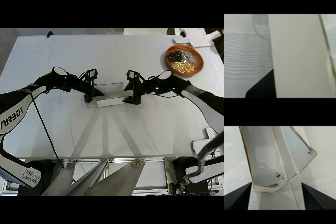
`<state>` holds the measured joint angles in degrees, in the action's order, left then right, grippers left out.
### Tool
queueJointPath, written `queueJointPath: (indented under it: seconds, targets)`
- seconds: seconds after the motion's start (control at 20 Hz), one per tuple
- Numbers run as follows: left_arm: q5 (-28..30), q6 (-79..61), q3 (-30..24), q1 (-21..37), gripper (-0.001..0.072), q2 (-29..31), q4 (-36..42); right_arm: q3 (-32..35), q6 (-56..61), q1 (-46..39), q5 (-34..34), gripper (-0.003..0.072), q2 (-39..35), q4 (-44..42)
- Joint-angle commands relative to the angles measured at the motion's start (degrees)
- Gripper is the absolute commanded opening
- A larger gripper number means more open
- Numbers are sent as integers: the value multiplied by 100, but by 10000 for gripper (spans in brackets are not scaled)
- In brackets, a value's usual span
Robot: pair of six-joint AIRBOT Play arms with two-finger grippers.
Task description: Fold the box and place the chain.
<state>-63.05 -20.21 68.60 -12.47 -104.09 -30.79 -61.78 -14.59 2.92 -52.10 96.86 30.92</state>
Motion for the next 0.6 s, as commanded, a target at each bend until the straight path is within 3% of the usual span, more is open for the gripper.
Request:
queueJointPath:
  seconds: [0.0, 0.55]
  targets:
    - [-13, -9, -2, -2, 14, 0, -7, -149, -74, -55, -61, 697, 26, 35]
    - [-15, -9, -2, -2, 14, 0, -9, -511, -378, -199, -933, 697, 420, 22]
